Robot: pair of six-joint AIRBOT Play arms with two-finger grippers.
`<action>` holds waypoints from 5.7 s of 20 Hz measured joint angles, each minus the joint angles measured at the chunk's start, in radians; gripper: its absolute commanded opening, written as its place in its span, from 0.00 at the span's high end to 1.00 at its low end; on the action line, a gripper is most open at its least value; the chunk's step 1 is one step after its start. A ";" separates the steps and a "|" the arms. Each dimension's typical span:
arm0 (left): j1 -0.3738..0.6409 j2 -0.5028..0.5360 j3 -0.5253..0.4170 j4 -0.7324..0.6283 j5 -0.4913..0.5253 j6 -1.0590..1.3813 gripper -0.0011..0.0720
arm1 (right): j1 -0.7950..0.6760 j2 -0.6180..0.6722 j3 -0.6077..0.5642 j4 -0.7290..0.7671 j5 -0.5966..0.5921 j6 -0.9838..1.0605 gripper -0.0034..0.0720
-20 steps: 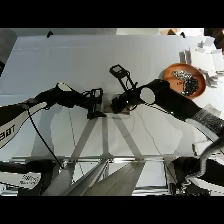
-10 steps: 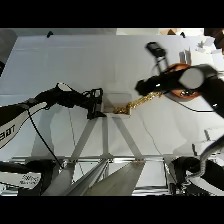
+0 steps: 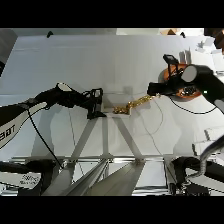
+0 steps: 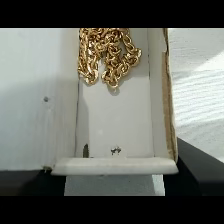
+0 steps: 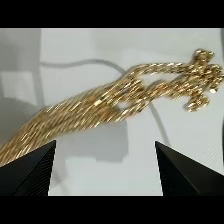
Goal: Fold the box and place the chain.
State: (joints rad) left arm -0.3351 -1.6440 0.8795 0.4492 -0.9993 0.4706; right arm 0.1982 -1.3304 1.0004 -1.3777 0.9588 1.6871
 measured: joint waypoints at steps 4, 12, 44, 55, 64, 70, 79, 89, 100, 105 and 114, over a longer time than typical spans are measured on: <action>0.000 0.000 0.000 0.000 0.000 0.000 0.45 | 0.045 -0.096 0.037 -0.112 -0.017 0.175 0.08; 0.000 0.000 0.000 0.000 0.000 0.000 0.45 | 0.100 -0.246 0.122 -0.174 0.079 0.372 0.41; 0.000 0.000 0.000 0.000 0.000 0.000 0.45 | 0.373 0.140 0.169 0.225 0.060 -0.287 0.95; 0.000 0.000 0.000 0.000 0.000 0.000 0.45 | 0.373 0.135 0.171 0.284 0.011 -0.486 0.56; 0.000 0.000 0.000 0.000 0.000 0.000 0.45 | 0.284 0.134 0.171 0.259 0.097 -0.703 0.45; 0.000 0.000 0.000 0.000 0.000 0.000 0.45 | -0.005 0.134 0.105 0.452 0.254 -1.199 0.40; 0.000 0.000 0.000 0.000 0.000 0.000 0.45 | -0.138 -0.070 -0.042 0.583 0.263 -1.823 0.24; 0.000 0.000 0.000 0.000 0.000 0.000 0.45 | -0.073 -0.236 -0.053 0.737 0.244 -2.000 0.24; 0.000 0.000 0.000 0.000 0.001 0.000 0.45 | -0.048 -0.248 -0.053 0.755 0.197 -2.010 0.94; 0.000 0.000 0.000 0.000 0.000 0.000 0.45 | -0.047 -0.248 -0.053 0.708 0.202 -1.993 0.94; 0.000 0.000 0.000 0.000 0.000 0.000 0.45 | -0.047 -0.138 -0.053 0.633 0.232 -1.865 0.94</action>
State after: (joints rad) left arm -0.3347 -1.6440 0.8795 0.4492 -0.9989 0.4702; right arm 0.1513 -1.4681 0.9470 -0.7448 1.1904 -0.1776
